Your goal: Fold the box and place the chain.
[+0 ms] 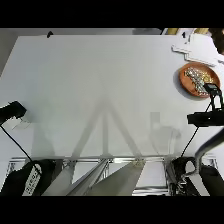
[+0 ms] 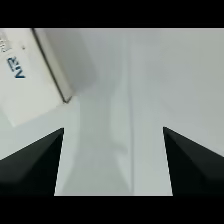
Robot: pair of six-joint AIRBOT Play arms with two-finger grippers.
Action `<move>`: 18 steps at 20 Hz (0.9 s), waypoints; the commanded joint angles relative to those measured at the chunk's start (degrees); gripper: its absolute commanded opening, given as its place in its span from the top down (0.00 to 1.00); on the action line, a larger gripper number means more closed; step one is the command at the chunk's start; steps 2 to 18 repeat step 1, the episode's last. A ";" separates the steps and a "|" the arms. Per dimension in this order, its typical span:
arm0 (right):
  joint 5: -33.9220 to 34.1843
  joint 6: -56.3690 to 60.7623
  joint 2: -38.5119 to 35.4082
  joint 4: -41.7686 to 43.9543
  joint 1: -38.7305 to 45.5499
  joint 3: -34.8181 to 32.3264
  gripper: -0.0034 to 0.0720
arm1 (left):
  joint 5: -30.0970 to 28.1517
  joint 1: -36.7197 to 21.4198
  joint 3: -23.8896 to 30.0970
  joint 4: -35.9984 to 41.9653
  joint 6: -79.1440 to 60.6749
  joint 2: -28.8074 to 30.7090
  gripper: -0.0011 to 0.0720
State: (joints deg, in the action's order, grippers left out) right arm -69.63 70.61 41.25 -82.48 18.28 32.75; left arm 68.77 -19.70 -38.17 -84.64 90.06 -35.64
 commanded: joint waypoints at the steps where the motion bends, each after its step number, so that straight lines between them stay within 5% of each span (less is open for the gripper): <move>1: -0.02 0.02 -0.04 0.00 0.04 -0.04 0.93 | 1.51 4.31 0.00 -0.04 -0.28 2.05 0.03; 18: -0.02 0.02 -0.04 0.00 0.04 -0.04 0.93 | 1.51 4.31 0.00 -0.04 -0.28 2.05 0.03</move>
